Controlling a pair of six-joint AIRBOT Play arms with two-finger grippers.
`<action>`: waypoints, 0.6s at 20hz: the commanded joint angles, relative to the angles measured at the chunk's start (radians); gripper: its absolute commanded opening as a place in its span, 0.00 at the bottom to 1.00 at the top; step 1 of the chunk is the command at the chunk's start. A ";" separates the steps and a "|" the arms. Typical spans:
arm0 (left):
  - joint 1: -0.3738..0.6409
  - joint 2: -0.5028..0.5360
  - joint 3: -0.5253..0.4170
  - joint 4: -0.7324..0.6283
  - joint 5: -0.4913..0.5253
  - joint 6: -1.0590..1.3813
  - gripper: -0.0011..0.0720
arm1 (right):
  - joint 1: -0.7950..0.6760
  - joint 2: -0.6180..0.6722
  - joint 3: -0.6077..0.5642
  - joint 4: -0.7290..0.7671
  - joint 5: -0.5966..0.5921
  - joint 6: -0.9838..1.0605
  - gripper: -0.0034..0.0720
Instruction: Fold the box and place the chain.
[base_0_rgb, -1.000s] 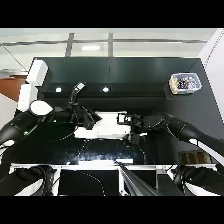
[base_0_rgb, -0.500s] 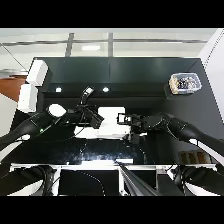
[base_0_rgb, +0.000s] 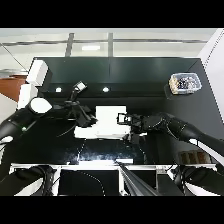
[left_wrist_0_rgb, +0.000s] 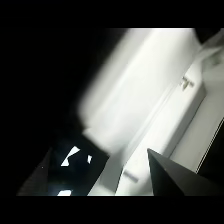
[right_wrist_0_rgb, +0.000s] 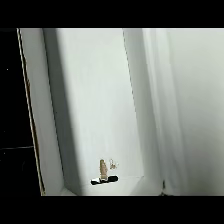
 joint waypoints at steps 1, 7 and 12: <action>0.102 0.051 0.006 0.202 -0.239 -0.019 0.98 | 0.000 0.000 0.000 0.000 0.000 0.001 0.67; 0.108 0.031 -0.101 0.151 -0.256 0.394 0.98 | 0.000 0.000 0.000 0.000 -0.001 0.002 0.67; 0.024 -0.019 -0.141 0.029 -0.026 0.502 0.98 | 0.000 0.000 0.000 0.000 -0.001 0.008 0.67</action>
